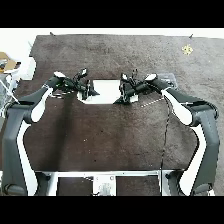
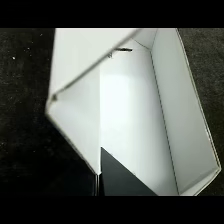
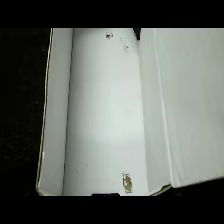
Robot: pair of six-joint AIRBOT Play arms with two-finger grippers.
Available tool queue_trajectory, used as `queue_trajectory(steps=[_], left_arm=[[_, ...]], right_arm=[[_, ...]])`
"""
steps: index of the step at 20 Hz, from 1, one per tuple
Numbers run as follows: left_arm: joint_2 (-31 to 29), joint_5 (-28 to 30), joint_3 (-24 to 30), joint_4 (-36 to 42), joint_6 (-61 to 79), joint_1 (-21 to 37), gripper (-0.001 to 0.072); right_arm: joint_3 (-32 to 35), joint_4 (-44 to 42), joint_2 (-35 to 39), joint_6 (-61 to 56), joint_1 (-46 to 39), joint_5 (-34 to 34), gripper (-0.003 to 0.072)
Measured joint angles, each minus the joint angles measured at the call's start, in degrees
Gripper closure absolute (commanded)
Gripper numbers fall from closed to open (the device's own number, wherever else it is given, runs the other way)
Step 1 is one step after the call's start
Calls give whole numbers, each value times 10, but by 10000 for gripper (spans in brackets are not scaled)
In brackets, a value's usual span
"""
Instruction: Fold the box and place the chain.
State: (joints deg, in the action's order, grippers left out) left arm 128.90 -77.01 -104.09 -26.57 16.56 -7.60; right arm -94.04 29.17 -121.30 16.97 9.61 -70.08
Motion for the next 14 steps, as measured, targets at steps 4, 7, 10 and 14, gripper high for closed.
queue_trajectory(steps=[4,7,10,14], left_arm=[[0,0,0,0,0,0,697],[0,0,0,0,0,0,697],[0,0,0,0,0,0,697],[0,0,0,0,0,0,697]], right_arm=[[0,0,-1,0,-1,0,258],[0,1,-1,0,-1,2,259],[0,2,-1,0,-1,5,259],[0,2,-1,-1,-1,5,259]])
